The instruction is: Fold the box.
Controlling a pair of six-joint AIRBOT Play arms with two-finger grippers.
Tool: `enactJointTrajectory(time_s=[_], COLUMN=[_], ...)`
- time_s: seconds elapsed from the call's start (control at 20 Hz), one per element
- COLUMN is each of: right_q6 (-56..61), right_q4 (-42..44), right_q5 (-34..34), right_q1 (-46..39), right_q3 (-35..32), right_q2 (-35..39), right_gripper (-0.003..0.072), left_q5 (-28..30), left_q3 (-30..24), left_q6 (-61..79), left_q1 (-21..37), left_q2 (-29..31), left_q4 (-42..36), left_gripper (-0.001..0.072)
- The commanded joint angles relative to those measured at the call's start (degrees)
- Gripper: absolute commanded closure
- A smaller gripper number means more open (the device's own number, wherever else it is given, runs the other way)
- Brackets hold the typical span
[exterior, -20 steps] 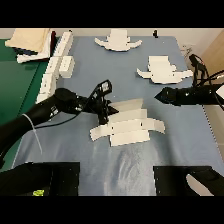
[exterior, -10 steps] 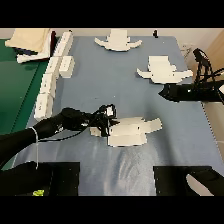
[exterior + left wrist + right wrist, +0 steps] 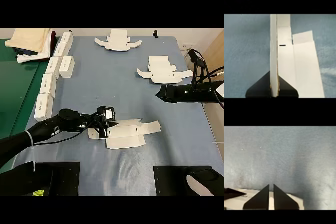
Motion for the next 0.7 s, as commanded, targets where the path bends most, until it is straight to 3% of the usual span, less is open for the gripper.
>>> enactJointTrajectory(time_s=[0.0, 0.15, 0.4, 0.65], right_q6=[0.0, 0.0, 0.0, 0.0], right_q4=[-0.2, -0.2, -0.1, -0.1], right_q5=[0.0, 0.1, 0.1, 0.2], right_q1=[0.2, 0.2, 0.2, 0.3], right_q3=[0.0, 0.0, 0.0, -0.1], right_q2=[-0.1, -0.1, -0.4, -2.1], right_gripper=[0.0607, 0.0607, 0.0607, 0.0607], left_q5=[-4.6, -9.1, -4.3, -5.0], left_q3=[0.0, 0.1, 0.0, 1.4], left_q6=[-4.5, -5.6, -8.5, -8.0], left_q1=[0.0, 0.0, 0.2, 3.2], left_q2=[2.0, 2.3, 1.1, -4.7], left_q4=[2.1, 2.4, 3.6, 3.8], left_gripper=[0.0695, 0.0695, 0.0695, 0.0694])
